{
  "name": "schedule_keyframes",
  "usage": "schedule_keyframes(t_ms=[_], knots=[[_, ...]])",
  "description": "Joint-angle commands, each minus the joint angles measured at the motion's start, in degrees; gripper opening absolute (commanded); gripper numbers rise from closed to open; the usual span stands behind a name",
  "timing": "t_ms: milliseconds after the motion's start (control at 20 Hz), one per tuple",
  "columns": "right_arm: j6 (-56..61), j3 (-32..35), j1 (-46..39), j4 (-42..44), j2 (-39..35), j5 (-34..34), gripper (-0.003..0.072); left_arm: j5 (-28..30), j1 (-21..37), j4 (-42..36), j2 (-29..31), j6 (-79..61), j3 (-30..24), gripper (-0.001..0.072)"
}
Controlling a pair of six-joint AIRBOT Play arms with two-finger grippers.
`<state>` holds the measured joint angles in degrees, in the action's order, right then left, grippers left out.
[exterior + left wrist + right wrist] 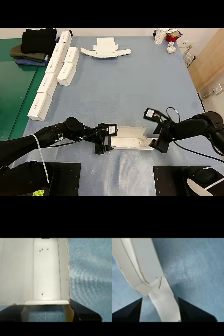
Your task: Fold the box.
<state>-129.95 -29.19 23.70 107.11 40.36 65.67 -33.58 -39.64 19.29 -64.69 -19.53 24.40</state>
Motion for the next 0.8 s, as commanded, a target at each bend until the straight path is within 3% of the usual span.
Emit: schedule_keyframes(t_ms=[0,50,100,250,550,750], knots=[[33.0,-3.0,0.0,4.6,-4.5,5.6,0.0435,0.0,0.0,0.0,0.0,0.0,0.0,0.0414],[39.1,-2.7,0.0,9.9,-4.8,4.6,0.0238,0.0,0.0,0.0,0.0,0.0,0.1,0.0414],[41.3,-2.3,0.0,15.9,-4.6,3.3,0.0165,0.0,0.0,0.0,0.0,0.0,0.0,0.0414],[43.7,-1.2,2.9,26.5,-3.7,-3.1,0.0160,0.0,0.0,0.0,0.0,0.0,0.1,0.0414],[51.1,-1.3,13.4,26.4,-0.5,-21.6,0.0161,0.2,0.0,0.1,0.0,-0.1,0.0,0.0414],[51.0,-1.3,13.4,25.7,2.2,-27.6,0.0160,0.0,0.0,0.7,0.0,0.1,0.0,0.0414]])
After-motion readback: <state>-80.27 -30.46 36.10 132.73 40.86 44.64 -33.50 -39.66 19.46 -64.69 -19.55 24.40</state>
